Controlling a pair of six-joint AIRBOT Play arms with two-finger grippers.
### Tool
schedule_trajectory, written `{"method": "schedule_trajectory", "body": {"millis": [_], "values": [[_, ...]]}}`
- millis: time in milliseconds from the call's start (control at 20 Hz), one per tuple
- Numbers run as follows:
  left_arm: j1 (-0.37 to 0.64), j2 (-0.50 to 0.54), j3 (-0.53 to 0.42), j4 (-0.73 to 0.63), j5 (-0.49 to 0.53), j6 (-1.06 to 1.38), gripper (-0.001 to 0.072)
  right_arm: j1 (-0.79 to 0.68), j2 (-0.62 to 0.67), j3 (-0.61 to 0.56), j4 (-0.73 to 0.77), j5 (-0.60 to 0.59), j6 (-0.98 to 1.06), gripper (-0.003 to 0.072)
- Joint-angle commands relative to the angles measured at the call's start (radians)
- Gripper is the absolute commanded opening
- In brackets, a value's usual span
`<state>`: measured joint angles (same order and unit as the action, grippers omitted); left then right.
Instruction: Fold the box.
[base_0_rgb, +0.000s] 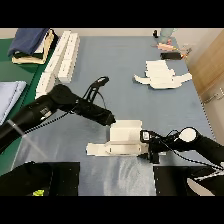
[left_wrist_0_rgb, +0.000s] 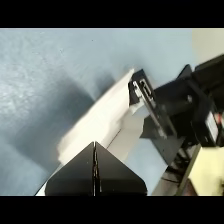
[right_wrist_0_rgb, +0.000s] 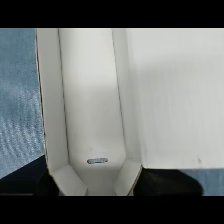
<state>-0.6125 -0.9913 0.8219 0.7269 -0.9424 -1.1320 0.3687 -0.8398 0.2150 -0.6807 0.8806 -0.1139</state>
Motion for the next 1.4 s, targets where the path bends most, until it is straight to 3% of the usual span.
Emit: {"method": "schedule_trajectory", "body": {"millis": [0,200,250,300,350,500,700,900,1150,1350], "values": [[0.018,0.187,-0.06,0.187,-0.047,-0.017,0.0017,0.0,0.0,0.001,0.0,0.0,0.0,0.0592],[0.018,0.264,-0.175,0.237,-0.071,0.149,0.0018,0.0,0.0,0.001,0.0,0.0,0.0,0.0592],[0.025,0.264,-0.199,0.227,-0.071,0.234,0.0047,0.0,0.0,0.001,0.0,0.0,0.0,0.0592],[0.048,0.263,-0.227,0.224,-0.059,0.305,0.0408,0.0,0.0,0.001,0.0,0.0,0.0,0.0592],[0.078,0.263,-0.264,0.216,-0.025,0.386,0.0692,0.0,0.0,0.001,0.0,0.0,0.0,0.0592],[0.125,0.263,-0.333,0.179,0.001,0.686,0.0695,0.0,0.0,0.002,0.0,0.0,0.0,0.0592],[0.053,0.251,-0.386,0.039,0.001,0.989,0.0694,0.0,0.0,0.002,0.0,0.0,0.0,0.0592],[-0.039,0.17,-0.414,0.032,0.027,1.006,0.0694,0.0,0.0,0.002,0.0,0.0,0.0,0.0592],[-0.097,0.095,-0.414,-0.061,0.171,1.004,0.0693,0.0,0.0,0.002,0.0,0.0,0.0,0.0592],[-0.122,0.049,-0.414,-0.108,0.177,1.005,0.0693,0.0,0.0,0.002,0.0,0.0,0.0,0.0592]]}}
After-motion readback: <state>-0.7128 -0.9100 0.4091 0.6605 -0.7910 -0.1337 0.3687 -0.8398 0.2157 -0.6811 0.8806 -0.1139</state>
